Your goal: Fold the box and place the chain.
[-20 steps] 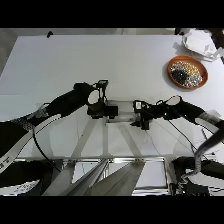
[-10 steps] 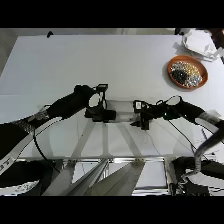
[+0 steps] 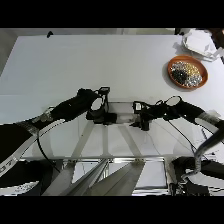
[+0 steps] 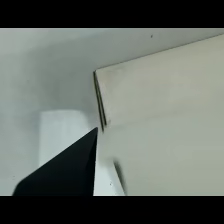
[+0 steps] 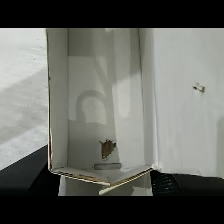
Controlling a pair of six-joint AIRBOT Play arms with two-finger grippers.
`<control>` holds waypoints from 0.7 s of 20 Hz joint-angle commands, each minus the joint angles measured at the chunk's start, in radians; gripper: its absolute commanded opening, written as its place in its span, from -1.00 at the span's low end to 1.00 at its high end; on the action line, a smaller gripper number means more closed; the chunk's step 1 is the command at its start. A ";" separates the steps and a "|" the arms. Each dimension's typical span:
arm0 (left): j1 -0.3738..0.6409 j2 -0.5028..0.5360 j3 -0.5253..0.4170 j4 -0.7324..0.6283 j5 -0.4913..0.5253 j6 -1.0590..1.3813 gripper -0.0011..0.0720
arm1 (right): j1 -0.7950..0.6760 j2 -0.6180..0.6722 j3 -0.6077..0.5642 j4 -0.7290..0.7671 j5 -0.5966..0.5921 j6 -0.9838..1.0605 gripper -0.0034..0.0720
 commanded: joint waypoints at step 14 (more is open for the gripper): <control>0.294 0.259 -0.032 -0.074 0.026 0.911 0.95 | 0.000 0.000 0.000 0.005 -0.002 0.006 0.15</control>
